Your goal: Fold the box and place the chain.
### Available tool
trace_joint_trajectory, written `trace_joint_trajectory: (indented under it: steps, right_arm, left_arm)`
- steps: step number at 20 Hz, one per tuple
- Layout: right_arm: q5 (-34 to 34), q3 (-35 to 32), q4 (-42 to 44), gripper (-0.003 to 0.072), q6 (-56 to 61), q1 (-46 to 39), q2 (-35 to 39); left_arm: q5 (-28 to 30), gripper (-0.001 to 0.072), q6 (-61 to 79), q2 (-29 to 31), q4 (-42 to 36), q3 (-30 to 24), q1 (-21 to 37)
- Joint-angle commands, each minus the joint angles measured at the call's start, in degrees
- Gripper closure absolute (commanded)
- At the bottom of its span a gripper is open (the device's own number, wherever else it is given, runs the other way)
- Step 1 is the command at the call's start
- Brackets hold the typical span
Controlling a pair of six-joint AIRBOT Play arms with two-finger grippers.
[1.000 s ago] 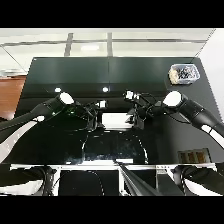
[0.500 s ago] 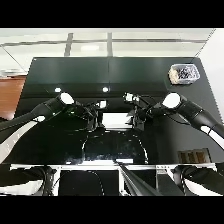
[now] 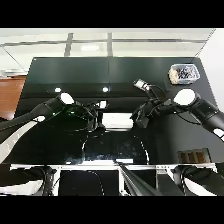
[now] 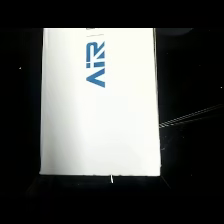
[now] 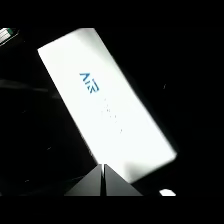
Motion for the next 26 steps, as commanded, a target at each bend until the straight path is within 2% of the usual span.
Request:
trace_joint_trajectory:
  steps: [1, 5, 8, 13, 16, 22, 26]
  right_arm:
    - [3.17, -3.43, 4.87, 0.0669, 15.61, -3.23, 0.76]
    - [-1.51, -9.14, 25.49, 0.0669, 15.47, -3.17, -2.95]
    - [-5.29, -9.14, 30.56, 0.0669, 13.86, -1.03, -6.71]
    - [-8.46, -9.14, 30.38, 0.0669, 13.79, -0.02, -8.48]
    - [-9.53, -9.14, 27.47, 0.0669, 14.23, -0.02, -8.74]
    - [-10.38, -9.14, 22.58, 0.0669, 16.00, -0.02, -9.73]
    - [-10.49, -9.14, 22.58, 0.0669, 15.91, -0.02, -10.71]
  left_arm:
    - [0.07, 0.0339, 0.07, -0.02, 0.00, 0.04, 0.00]
    - [0.09, 0.0339, 0.07, -0.02, 0.00, 0.04, 0.02]
    - [0.04, 0.0339, 0.07, -0.02, 0.00, 0.04, 0.00]
    - [0.07, 0.0339, 0.07, -0.02, 0.02, 0.04, 0.00]
    - [0.07, 0.0339, 0.07, -0.02, 0.02, 0.04, 0.00]
    - [0.07, 0.0339, 0.07, -0.02, 0.02, 0.04, 0.00]
    - [0.07, 0.0338, 0.04, -0.02, 0.02, 0.04, 0.00]
